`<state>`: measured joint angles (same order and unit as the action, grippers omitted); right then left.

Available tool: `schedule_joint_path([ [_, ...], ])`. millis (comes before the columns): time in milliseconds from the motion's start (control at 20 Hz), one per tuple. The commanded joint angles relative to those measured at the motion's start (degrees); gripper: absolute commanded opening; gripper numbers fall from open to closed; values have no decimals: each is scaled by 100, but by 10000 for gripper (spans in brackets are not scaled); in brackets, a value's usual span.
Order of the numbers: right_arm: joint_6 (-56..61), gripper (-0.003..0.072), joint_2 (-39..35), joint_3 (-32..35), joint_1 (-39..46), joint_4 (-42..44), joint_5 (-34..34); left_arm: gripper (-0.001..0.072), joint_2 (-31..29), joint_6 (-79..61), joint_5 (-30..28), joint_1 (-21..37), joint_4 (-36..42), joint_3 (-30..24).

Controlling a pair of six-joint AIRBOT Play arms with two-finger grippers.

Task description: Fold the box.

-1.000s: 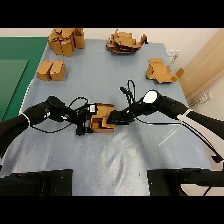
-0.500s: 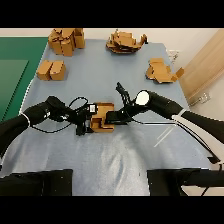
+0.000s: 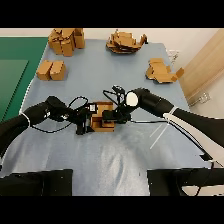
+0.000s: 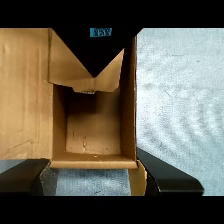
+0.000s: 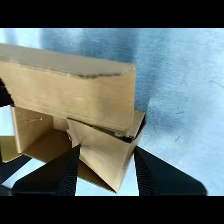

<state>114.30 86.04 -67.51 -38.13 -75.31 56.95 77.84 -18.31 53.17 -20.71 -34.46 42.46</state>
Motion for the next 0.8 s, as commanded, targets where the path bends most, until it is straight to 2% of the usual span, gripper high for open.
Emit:
schedule_joint_path([
  [0, 380, 480, 92, -227, -94, -374, 577, 117, 0, -9, 44, 0, -22, 2],
  [200, 529, 479, 98, -232, -92, -407, 608, 117, 0, -9, 63, 0, -22, 2],
  [250, 535, 447, 98, -232, -92, -400, 546, 117, 0, -9, 63, 0, -24, 2],
  [400, 800, 446, 122, -232, -92, -400, 380, 116, 0, -9, 63, 0, -22, 2],
  [750, 1475, 441, 494, -719, -404, -894, 1021, 117, 0, -9, 90, 0, -20, 2],
])
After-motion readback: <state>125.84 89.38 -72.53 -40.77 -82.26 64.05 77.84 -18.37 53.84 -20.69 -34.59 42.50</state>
